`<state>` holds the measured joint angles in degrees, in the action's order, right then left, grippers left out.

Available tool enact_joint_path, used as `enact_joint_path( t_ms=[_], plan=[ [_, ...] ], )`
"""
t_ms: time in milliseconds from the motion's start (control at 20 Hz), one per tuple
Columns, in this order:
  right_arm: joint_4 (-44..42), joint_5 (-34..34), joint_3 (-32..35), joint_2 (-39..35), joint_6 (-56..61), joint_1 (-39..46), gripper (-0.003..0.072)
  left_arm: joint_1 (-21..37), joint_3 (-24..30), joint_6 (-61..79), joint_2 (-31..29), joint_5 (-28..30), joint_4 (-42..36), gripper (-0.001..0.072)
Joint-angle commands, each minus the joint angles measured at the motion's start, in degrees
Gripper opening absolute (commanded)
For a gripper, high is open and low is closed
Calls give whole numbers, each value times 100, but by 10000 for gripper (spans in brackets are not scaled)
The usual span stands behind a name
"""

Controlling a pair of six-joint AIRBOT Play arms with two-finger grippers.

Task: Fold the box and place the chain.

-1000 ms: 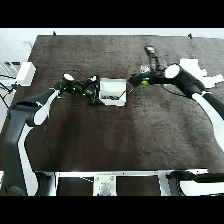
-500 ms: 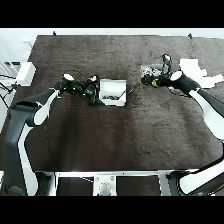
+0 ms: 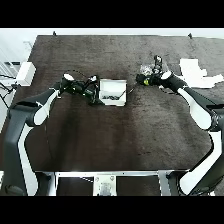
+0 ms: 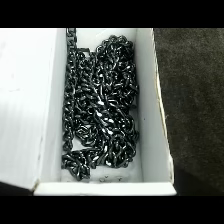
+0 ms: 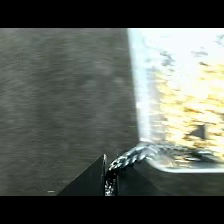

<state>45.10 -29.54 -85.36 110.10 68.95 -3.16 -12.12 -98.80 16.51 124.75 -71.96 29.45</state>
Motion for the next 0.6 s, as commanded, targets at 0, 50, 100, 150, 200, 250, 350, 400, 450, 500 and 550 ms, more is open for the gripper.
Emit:
enact_joint_path(
  t_ms=[0,50,100,150,200,250,350,400,450,500,550],
  plan=[
    [-39,-188,-61,-208,-101,39,5,2,-7,2,-4,2,2,459],
    [-11,-354,-59,-372,-94,48,4,2,-7,0,-4,2,2,459],
    [4,-540,-59,-542,-83,50,4,2,-7,2,-4,2,2,459],
    [28,-807,-59,-767,-83,48,4,2,-7,2,-4,2,2,459],
    [59,-1080,-59,-1014,-87,31,4,2,-7,2,-4,2,2,459],
    [153,-1364,-59,-1292,-85,-4,5,2,-7,2,-4,2,2,459],
    [555,-1895,-48,-1923,-61,-149,5,2,-7,2,-4,2,2,459],
    [680,-2037,-13,-2197,-39,-236,5,2,-7,2,-4,2,2,459],
    [728,-2129,46,-2476,-39,-330,4,2,-7,2,-4,2,2,459],
    [723,-2194,94,-2697,-39,-424,5,2,-7,2,-4,2,2,459],
    [721,-2275,129,-2879,-39,-529,5,2,-7,2,-4,4,2,459]
  ],
)
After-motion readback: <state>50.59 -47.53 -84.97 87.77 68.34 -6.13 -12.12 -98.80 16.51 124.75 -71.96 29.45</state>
